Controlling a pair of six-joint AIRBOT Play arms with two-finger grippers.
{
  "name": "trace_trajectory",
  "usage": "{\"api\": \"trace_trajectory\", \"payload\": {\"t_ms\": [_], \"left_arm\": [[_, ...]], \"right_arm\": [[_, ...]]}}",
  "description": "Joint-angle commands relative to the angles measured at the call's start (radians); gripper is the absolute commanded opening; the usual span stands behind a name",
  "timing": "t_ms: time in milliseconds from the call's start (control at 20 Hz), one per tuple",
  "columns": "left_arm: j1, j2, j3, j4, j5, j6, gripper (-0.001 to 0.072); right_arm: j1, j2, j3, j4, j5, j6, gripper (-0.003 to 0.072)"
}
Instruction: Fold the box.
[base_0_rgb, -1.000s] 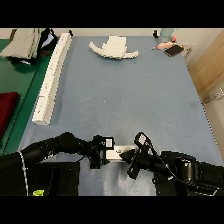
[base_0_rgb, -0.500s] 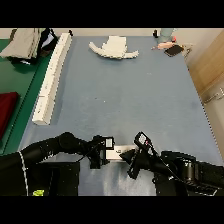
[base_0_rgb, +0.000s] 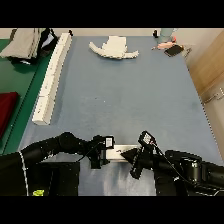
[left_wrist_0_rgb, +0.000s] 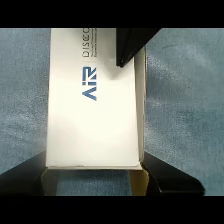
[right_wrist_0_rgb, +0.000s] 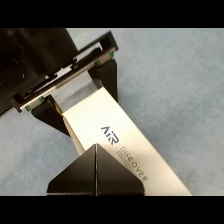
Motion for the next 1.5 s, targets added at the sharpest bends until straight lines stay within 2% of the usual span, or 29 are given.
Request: {"api": "trace_trajectory", "payload": {"t_ms": [0, 250, 450, 700, 800, 950, 1050, 1200, 1350, 1450], "left_arm": [[0.000, 0.000, 0.000, 0.003, 0.002, 0.003, 0.0407], [0.000, 0.000, 0.000, 0.003, 0.002, 0.003, 0.0407], [0.000, 0.000, 0.000, 0.003, 0.002, 0.003, 0.0407], [0.001, 0.000, 0.000, 0.003, 0.002, 0.003, 0.0407], [0.000, 0.000, 0.000, 0.003, 0.003, 0.003, 0.0407], [0.001, 0.000, 0.007, 0.003, 0.020, -0.005, 0.0407], [0.001, 0.003, 0.020, 0.003, 0.010, -0.026, 0.0407], [0.001, 0.047, 0.039, 0.023, 0.010, -0.200, 0.0407], [0.009, 0.140, 0.039, 0.201, 0.012, -0.461, 0.0407], [0.066, 0.195, 0.040, 0.355, 0.021, -0.721, 0.0407]], "right_arm": [[-0.037, 0.009, 0.050, -0.072, 0.089, -0.001, 0.0005], [-0.135, 0.009, 0.177, -0.190, 0.385, 0.000, 0.0005], [-0.268, -0.007, 0.264, -0.249, 0.634, 0.000, 0.0005], [-0.437, -0.169, 0.373, -0.205, 0.834, 0.004, 0.0005], [-0.481, -0.259, 0.415, -0.157, 0.865, 0.037, 0.0006], [-0.495, -0.361, 0.455, -0.144, 0.845, 0.151, 0.0006], [-0.494, -0.392, 0.462, -0.133, 0.827, 0.176, 0.0005], [-0.495, -0.394, 0.462, -0.148, 0.843, 0.216, 0.0005], [-0.506, -0.390, 0.462, -0.263, 0.917, 0.411, 0.0005], [-0.529, -0.388, 0.462, -0.266, 0.919, 0.430, 0.0005]]}}
